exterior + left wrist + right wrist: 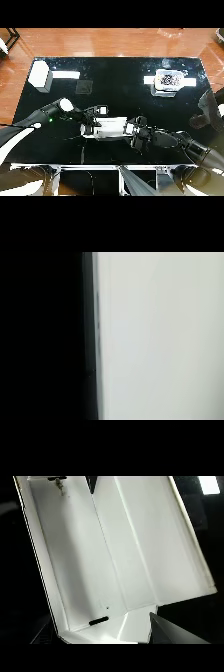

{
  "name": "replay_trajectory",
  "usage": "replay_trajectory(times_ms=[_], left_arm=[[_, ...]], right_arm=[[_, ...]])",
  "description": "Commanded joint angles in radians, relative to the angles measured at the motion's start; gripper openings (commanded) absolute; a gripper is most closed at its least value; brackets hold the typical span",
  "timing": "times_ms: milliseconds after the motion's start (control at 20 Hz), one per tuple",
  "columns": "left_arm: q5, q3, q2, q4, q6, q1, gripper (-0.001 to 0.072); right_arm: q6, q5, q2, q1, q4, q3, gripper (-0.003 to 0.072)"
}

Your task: Fold the box and place the chain.

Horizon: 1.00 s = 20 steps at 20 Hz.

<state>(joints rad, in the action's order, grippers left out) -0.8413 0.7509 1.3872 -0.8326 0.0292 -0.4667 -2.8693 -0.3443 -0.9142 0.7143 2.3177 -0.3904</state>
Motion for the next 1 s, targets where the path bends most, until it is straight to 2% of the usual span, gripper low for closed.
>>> replay_trajectory(times_ms=[0, 300, 700, 950], left_arm=[[0.000, 0.000, 0.001, 0.000, 0.000, -0.001, 0.0023], [0.000, 0.000, 0.001, 0.000, 0.000, -0.001, 0.0023], [0.002, 0.000, 0.001, 0.000, 0.000, -0.001, 0.0023], [0.002, 0.000, 0.001, -0.001, 0.000, -0.001, 0.0023]], right_arm=[[0.000, -0.002, -0.001, 0.000, 0.000, -0.020, 0.0704], [0.000, -0.042, -0.026, -0.062, 0.000, -0.050, 0.0704], [-0.010, -0.037, -0.056, -0.062, -0.008, -0.051, 0.0704], [-0.035, -0.077, -0.059, -0.062, 0.002, -0.052, 0.0704]])
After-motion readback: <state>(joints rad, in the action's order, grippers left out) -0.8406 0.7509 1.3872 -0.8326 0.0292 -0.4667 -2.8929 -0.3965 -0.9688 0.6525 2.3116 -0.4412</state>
